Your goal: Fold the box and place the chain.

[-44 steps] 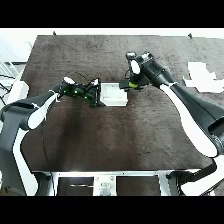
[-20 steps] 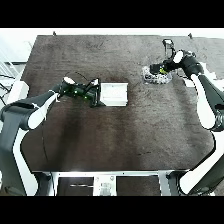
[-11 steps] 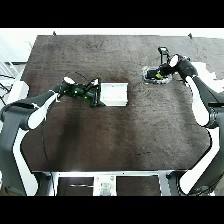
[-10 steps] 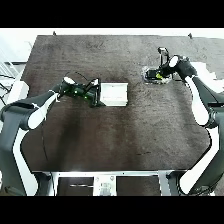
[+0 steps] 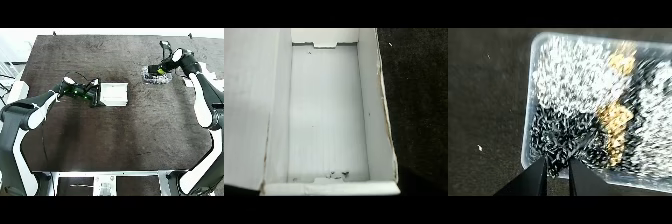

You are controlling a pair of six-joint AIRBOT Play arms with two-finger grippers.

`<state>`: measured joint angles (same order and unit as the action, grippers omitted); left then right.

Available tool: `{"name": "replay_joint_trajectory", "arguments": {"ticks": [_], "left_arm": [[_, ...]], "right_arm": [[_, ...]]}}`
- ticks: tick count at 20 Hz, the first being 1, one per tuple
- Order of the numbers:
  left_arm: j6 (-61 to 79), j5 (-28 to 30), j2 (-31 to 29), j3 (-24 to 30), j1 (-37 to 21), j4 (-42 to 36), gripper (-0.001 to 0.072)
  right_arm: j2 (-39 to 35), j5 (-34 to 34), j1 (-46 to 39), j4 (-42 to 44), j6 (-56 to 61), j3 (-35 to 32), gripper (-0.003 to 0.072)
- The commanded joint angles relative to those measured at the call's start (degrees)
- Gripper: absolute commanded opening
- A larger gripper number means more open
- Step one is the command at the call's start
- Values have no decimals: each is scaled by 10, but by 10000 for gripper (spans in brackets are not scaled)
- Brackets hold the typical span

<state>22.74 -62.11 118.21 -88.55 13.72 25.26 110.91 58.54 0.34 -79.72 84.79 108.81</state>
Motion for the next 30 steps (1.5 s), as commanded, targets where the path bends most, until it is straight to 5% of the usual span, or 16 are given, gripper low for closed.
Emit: {"name": "replay_joint_trajectory", "arguments": {"ticks": [1, 7, 17, 30], "left_arm": [[0, 0, 0, 0, 0, 0, 407], [0, 0, 0, 0, 0, 0, 407], [0, 0, 0, 0, 0, 0, 407], [0, 0, 0, 0, 0, 0, 407]], "right_arm": [[-31, 0, 1, -5, 0, 4, 13], [-70, -4, 3, -9, -1, 5, 13], [-238, -31, 29, -9, -73, 5, 13], [-285, -37, 53, -24, -90, 5, 12]]}}
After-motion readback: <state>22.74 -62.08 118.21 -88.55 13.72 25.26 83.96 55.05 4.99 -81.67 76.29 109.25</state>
